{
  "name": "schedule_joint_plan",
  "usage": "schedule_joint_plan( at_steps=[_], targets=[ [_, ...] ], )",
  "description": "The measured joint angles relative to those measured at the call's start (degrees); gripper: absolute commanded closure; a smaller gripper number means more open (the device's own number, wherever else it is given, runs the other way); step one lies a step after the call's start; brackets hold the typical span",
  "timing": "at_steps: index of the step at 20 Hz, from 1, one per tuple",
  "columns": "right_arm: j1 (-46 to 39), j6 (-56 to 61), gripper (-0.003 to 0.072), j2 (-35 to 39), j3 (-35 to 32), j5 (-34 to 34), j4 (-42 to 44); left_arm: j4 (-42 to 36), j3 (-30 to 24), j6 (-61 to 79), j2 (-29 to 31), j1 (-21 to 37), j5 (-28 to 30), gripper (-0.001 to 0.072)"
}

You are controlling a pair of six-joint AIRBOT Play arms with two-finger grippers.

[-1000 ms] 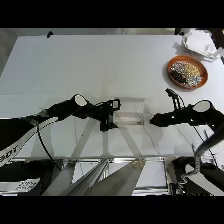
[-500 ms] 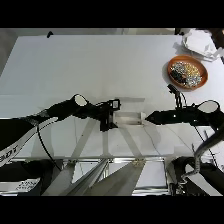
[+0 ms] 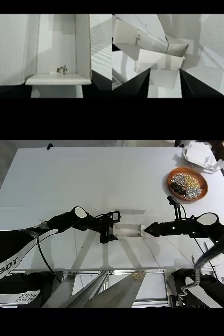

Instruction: Fold the box and place the chain.

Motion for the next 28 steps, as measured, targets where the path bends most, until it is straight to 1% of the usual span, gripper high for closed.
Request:
schedule_joint_plan(
  at_steps=[1,2,10,13,17,22,28],
  targets=[
    [1.01,0.92,0.0203,-0.02,0.00,-0.83,-0.74,0.00,0.00,0.00,0.00,0.02,0.00,0.0300],
    [2.19,1.77,0.0199,-0.11,-0.02,-1.77,-1.42,0.00,0.02,0.02,0.00,0.02,0.00,0.0300],
    [9.42,8.48,0.0202,-0.44,0.17,-8.52,-3.43,0.00,0.02,0.02,0.00,0.02,0.00,0.0300],
    [11.85,12.35,0.0218,-0.46,1.86,-9.84,-6.03,0.00,0.00,0.00,0.00,0.02,0.00,0.0300],
    [15.96,20.59,0.0219,-1.97,5.49,-9.77,-13.66,0.00,0.00,0.02,0.00,0.02,0.00,0.0300],
    [21.77,29.14,0.0221,-6.49,9.57,-8.98,-19.91,0.07,0.00,0.07,0.00,0.02,0.00,0.0300],
    [27.82,40.85,0.0228,-10.75,13.79,-7.34,-29.75,0.00,0.02,0.02,0.00,0.02,0.00,0.0300]
  ],
)
